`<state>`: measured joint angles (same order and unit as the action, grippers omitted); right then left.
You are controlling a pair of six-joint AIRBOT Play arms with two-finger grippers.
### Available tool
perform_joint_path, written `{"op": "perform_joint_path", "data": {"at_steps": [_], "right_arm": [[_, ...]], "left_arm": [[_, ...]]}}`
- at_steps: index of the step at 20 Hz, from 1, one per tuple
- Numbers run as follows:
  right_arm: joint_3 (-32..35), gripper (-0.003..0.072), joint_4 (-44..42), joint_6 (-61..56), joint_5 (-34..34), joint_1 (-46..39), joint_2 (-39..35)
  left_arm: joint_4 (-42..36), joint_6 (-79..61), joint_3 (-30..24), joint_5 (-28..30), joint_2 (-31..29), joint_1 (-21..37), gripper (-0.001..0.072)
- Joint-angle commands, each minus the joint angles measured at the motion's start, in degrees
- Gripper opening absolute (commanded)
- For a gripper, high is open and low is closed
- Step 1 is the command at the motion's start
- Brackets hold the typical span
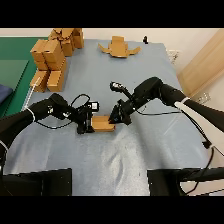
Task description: Fold the box.
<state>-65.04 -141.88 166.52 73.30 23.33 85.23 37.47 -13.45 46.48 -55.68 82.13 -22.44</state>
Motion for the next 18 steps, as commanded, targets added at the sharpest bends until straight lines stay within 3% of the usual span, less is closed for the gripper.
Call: {"op": "perform_joint_path", "data": {"at_steps": [1,3,5,7,12,14,18], "right_arm": [[6.6,0.0227,-1.7,1.6,-8.5,0.2,-4.0],[7.5,0.0237,-1.9,6.0,-11.9,0.8,-4.1],[7.5,0.0311,-1.6,6.0,-17.6,1.8,-4.1],[7.5,0.0311,0.2,6.0,-20.7,2.9,-4.1],[7.4,0.0312,1.1,6.0,-19.7,6.3,-4.6],[7.4,0.0382,1.5,6.0,-19.9,7.8,-5.2],[7.4,0.0382,2.9,6.0,-20.0,9.3,-5.9]], "left_arm": [[0.0,0.0,0.0,0.2,0.0,0.0,0.0143],[0.0,0.0,0.0,0.2,0.0,0.0,0.0143],[0.0,0.0,0.0,0.2,0.0,0.0,0.0143],[0.0,0.0,0.0,0.3,0.0,0.0,0.0143],[0.0,0.0,0.0,0.2,0.0,0.0,0.0143],[0.0,0.0,0.0,0.2,0.0,0.0,0.0143],[0.0,0.0,0.0,0.2,0.0,0.0,0.0143]]}}
